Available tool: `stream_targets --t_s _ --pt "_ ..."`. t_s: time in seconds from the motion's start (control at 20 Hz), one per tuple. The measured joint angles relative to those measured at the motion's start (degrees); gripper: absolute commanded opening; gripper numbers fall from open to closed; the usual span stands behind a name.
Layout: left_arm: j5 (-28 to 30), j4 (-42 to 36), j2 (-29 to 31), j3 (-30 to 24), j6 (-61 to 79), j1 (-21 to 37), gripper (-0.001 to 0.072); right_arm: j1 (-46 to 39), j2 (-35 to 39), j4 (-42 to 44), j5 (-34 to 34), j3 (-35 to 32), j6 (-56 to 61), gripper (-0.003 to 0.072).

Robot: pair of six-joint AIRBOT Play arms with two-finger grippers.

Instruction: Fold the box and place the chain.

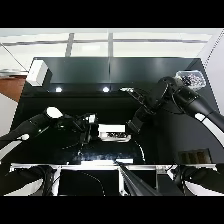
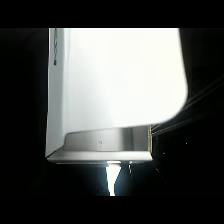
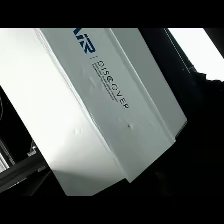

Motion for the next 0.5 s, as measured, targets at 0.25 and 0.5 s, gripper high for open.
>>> stream_targets --t_s 0.25,0.5 --pt "0.0 0.0 0.0 0.0 0.0 0.0 0.0482 0.0 -0.1 -0.5 2.2 -0.3 1.0 0.0693" --pt "0.0 0.0 0.0 0.0 0.0 0.0 0.0482 0.0 -0.1 -2.2 4.6 -0.3 1.3 0.0693"
